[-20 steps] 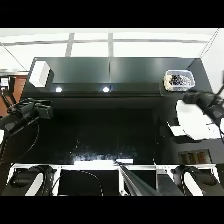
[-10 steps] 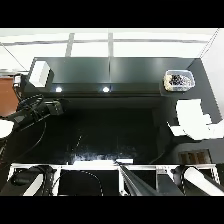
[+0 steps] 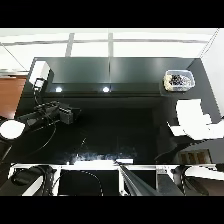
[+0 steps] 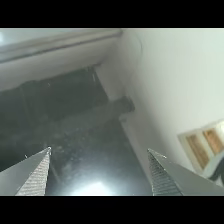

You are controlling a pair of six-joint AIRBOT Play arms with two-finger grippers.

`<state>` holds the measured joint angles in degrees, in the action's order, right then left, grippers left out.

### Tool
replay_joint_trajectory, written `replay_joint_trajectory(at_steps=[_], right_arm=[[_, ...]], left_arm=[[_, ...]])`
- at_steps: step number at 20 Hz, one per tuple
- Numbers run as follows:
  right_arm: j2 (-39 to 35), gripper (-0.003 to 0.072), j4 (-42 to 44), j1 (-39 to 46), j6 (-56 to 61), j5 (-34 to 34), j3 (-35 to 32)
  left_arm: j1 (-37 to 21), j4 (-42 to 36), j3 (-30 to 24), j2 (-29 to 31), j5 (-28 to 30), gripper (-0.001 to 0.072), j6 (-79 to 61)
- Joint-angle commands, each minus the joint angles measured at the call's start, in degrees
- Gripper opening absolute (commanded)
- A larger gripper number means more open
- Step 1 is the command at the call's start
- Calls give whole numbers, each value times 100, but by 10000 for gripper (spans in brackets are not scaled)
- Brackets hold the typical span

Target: Fold the box and place the chain.

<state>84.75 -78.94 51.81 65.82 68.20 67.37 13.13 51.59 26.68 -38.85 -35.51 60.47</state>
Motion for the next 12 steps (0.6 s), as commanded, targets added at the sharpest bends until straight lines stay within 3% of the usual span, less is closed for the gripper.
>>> replay_joint_trajectory(at_steps=[1,7,9,10,11,12], right_arm=[[212,720,-20,-79,-835,457,66],[293,710,-13,-170,-1429,247,70],[299,477,-26,-168,-1425,254,70],[299,394,-44,-168,-1419,275,70],[299,233,-46,-168,-1423,343,70],[299,119,-39,-168,-1423,369,70]], left_arm=[[118,46,2,-160,20,710,-33],[118,46,2,-214,225,711,-33],[118,46,2,-214,229,710,-33],[118,46,2,-214,251,710,-33],[118,48,2,-214,267,710,-35],[118,48,2,-214,273,710,-35]])
